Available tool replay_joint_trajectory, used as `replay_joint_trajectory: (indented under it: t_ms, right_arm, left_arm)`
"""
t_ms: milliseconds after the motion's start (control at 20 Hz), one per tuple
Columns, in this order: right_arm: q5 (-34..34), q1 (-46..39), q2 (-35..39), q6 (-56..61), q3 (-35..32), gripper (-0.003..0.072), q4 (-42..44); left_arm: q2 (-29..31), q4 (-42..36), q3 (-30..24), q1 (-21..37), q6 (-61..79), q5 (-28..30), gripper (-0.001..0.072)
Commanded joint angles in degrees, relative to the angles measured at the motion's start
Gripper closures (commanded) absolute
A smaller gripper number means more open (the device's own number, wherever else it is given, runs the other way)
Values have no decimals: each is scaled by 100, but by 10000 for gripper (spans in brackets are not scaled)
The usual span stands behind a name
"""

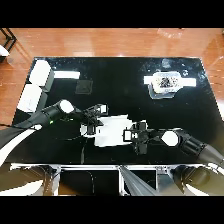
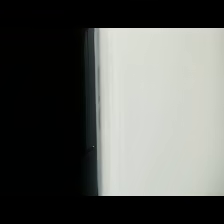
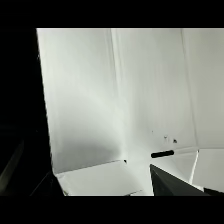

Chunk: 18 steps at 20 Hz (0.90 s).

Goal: Fold the box and place the chain.

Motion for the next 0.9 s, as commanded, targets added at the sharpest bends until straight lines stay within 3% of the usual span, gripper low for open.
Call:
replay_joint_trajectory:
  t_ms: [0, 850]
  right_arm:
    - [-214, 94, -44, 0, 0, 1, 142]
    - [-905, 35, -13, 752, 269, -17, 511]
  left_arm:
    - [2, 37, 98, -2, -2, -227, 688]
    - [0, 151, 201, -2, -114, -378, 687]
